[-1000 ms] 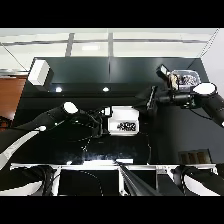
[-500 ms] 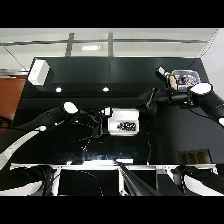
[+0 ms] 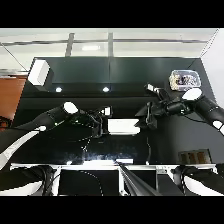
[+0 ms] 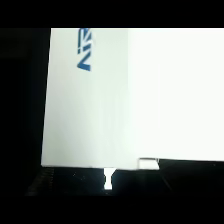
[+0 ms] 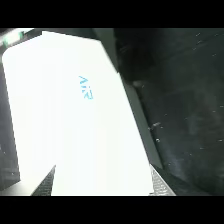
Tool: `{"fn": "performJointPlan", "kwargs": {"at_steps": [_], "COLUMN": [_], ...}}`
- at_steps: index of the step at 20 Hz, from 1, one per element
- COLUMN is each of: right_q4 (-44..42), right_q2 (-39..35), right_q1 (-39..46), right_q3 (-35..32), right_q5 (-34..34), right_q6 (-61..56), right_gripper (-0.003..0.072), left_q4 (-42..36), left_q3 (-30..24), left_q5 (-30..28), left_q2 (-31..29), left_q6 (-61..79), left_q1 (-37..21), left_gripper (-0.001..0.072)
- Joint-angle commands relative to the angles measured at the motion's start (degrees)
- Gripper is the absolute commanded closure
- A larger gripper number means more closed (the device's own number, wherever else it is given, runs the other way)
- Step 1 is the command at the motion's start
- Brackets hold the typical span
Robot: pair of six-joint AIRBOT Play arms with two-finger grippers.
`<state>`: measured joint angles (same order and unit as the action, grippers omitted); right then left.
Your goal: Fold the box and place the chain.
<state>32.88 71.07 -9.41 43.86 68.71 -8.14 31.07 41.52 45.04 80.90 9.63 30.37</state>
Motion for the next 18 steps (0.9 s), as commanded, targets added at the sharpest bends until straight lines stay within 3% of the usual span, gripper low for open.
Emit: {"fn": "performJointPlan", "kwargs": {"at_steps": [1,13,18], "right_q4": [1.0,4.7,8.0], "right_q2": [0.0,-0.7,-0.7], "right_q1": [-3.0,-5.9,-10.3], "right_q3": [-0.9,0.2,0.2], "right_q5": [-2.0,-2.0,-6.8], "right_q6": [3.1,5.2,5.2], "right_gripper": [-0.0019,-0.0019,-0.0019], "left_q4": [0.0,0.0,0.0], "left_q3": [0.0,0.0,0.0], "left_q5": [0.0,0.0,0.0], "left_q2": [0.0,0.0,0.0], "left_q6": [0.0,0.0,0.0], "left_q1": [0.0,0.0,0.0], "left_gripper": [0.0275,0.0276,0.0276]}}
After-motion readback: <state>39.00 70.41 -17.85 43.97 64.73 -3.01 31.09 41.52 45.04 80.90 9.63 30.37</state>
